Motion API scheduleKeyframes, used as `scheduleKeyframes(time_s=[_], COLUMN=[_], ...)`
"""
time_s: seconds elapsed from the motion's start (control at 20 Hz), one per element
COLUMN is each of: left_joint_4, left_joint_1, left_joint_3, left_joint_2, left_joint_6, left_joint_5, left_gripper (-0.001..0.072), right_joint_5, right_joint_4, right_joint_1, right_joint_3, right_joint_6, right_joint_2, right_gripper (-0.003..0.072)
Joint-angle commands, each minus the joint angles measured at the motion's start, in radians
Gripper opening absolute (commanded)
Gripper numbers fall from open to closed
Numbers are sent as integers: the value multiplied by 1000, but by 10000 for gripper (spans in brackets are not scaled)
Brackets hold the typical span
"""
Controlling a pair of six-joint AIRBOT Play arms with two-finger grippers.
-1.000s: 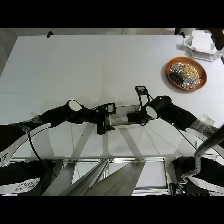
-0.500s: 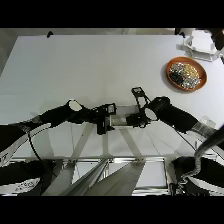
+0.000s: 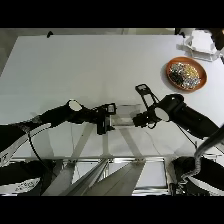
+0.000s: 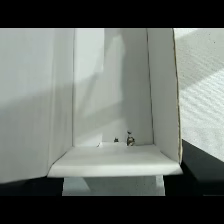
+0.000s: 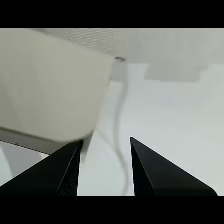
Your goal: Fold the box and place the chain.
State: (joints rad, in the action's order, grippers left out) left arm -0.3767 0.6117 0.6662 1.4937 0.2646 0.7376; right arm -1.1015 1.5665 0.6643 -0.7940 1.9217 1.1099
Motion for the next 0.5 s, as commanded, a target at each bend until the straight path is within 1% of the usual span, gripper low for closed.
scheduleKeyframes(time_s=[0.0,0.1,0.15,0.3,0.45], left_joint_4=[-1,0,-1,0,0], left_joint_1=[0,0,0,0,0], left_joint_3=[0,0,0,0,0], left_joint_2=[0,0,0,0,0], left_joint_6=[1,1,1,1,1], left_joint_5=[0,0,0,-1,0], left_gripper=[412,412,412,412,412], right_joint_5=[-59,-104,-106,9,109], right_joint_4=[-20,-5,11,30,26], right_joint_1=[-71,-151,-202,-417,-649], right_joint_3=[-53,-125,-164,-241,-304], right_joint_6=[-83,-149,-172,-262,-329], right_joint_2=[-56,-74,-74,-38,103], right_gripper=[348,347,344,327,328])
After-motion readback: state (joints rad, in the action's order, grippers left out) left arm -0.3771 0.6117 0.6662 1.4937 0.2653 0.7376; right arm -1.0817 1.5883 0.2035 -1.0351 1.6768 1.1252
